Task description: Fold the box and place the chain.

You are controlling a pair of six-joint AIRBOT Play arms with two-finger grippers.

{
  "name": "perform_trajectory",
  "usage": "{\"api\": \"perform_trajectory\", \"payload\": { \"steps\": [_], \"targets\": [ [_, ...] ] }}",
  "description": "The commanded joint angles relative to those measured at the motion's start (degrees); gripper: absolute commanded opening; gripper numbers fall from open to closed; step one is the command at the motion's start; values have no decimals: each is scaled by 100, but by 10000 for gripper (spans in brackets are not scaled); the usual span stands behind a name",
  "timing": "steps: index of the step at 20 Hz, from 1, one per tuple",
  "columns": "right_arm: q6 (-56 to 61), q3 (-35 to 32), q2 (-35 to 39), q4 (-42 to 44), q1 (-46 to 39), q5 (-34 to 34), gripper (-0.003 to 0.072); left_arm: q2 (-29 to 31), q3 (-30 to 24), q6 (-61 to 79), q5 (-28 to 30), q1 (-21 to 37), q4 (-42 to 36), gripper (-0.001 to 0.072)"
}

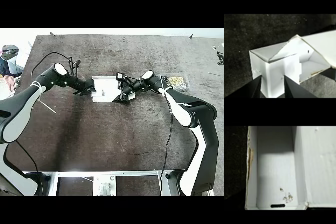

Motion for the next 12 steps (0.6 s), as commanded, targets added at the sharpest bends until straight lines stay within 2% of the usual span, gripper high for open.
{"api": "perform_trajectory", "payload": {
  "steps": [1,12],
  "targets": [
    [0,-2,-4,2,7,0,421,-2,17,-413,164,-87,210,314],
    [0,-2,-4,2,7,-2,421,-4,17,-1386,293,-450,1069,313]
  ]
}}
